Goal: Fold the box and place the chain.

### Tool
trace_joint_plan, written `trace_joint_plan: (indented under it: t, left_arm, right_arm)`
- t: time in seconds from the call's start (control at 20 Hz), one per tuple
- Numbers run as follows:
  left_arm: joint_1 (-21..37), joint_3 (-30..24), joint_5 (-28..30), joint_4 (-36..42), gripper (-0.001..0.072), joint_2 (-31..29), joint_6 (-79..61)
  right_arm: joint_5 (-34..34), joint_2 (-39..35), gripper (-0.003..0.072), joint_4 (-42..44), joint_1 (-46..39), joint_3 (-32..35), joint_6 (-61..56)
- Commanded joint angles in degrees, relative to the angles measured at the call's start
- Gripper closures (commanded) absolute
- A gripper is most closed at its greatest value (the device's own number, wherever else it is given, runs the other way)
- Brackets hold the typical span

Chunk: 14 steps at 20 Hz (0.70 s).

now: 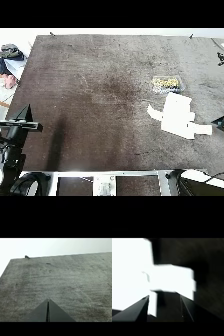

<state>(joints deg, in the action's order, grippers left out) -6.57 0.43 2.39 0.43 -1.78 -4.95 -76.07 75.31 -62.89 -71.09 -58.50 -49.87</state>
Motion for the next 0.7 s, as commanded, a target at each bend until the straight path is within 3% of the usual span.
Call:
trace_joint_plan:
  t: [0.0,0.25,0.45,0.65]
  left_arm:
    - [0.0,0.0,0.0,0.0,0.0696,0.0,0.0]
    - [0.0,0.0,0.0,0.0,0.0696,0.0,0.0]
    - [0.0,0.0,0.0,0.0,0.0696,0.0,0.0]
    - [0.0,0.0,0.0,0.0,0.0696,0.0,0.0]
  right_arm:
    - [-1.9,3.5,0.0226,-8.5,-1.1,-2.0,-0.9]
    - [1.9,7.5,0.0227,-8.3,-1.1,-2.0,4.1]
    - [4.1,9.8,0.0226,-0.3,-1.1,-2.0,10.6]
    - [-1.6,16.7,0.0227,4.4,-1.1,-4.0,12.8]
